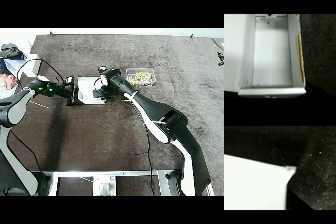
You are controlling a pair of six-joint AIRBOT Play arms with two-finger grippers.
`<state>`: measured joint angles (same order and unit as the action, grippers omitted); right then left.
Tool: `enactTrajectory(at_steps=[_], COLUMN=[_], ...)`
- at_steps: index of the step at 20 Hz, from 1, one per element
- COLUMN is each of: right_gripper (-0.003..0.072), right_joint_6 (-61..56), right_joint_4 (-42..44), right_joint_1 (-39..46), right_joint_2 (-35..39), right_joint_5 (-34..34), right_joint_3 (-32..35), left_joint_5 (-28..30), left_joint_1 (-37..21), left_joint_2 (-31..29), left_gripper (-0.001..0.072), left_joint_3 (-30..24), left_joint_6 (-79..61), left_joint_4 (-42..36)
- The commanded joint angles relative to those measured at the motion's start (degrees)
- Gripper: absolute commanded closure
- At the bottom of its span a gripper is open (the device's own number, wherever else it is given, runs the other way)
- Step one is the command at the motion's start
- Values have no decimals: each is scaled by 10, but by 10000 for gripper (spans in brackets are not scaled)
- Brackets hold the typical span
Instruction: Fold the box and place the chain.
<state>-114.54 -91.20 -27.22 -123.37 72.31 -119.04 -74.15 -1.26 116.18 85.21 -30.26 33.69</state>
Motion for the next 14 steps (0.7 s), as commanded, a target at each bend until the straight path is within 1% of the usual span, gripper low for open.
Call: enactTrajectory(at_steps=[1, 6, 7, 14], right_gripper=[624, 613, 510, 499], right_joint_6=[5, 4, 2, 1], right_joint_4=[-16, -16, -16, -16], right_joint_1=[-3, -3, -3, -3], right_joint_2=[-1, 0, 1, 6], right_joint_5=[-1, -7, -7, -7], right_joint_3=[0, 0, 0, 0], left_joint_5=[1, 1, 1, 1], left_joint_1=[0, 0, 0, 0], left_joint_2=[0, 0, 0, 0], left_gripper=[411, 411, 411, 411], left_joint_3=[0, 0, 0, 0], left_joint_6=[-2, -2, -2, -2], left_joint_4=[2, 2, 2, 2])
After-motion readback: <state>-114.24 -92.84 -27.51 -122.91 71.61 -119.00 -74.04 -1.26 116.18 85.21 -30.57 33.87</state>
